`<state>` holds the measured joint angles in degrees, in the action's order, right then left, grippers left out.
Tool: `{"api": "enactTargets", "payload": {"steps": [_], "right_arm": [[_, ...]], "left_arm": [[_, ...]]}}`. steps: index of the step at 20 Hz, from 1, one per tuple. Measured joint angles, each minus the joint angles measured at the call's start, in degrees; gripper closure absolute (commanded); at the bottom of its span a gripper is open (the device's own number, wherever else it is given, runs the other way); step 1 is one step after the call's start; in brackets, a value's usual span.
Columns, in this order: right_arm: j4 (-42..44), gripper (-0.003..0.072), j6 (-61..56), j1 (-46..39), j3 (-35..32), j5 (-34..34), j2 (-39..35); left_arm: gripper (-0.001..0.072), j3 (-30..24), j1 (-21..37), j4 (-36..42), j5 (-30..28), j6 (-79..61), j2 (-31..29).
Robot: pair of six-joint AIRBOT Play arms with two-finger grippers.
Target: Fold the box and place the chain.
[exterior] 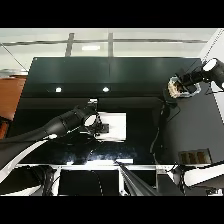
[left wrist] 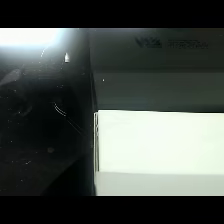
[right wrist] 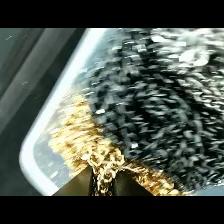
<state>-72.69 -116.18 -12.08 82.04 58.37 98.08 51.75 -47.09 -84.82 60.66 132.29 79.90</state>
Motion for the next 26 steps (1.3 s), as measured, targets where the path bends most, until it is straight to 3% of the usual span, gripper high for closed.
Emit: {"api": "enactTargets", "payload": {"steps": [5, 11, 16, 26], "right_arm": [[0.5, 0.0664, 9.5, -1.4, 4.3, 5.8, -4.4], [1.5, 0.0664, 19.7, -2.4, 6.0, 7.9, -17.4], [4.9, 0.0664, 26.3, -2.5, 6.8, 9.6, -28.0], [17.1, 0.0665, 36.7, 2.7, 7.6, 22.1, -42.3]], "left_arm": [[0.0679, 0.0, 0.0, 0.0, 0.0, 0.0, 0.0], [0.068, 0.2, 0.0, -0.1, 0.0, 0.0, 0.0], [0.068, 0.7, 0.0, -0.3, 1.0, 0.0, 0.0], [0.068, 0.9, 0.2, -3.3, 1.2, 3.1, 0.0]]}}
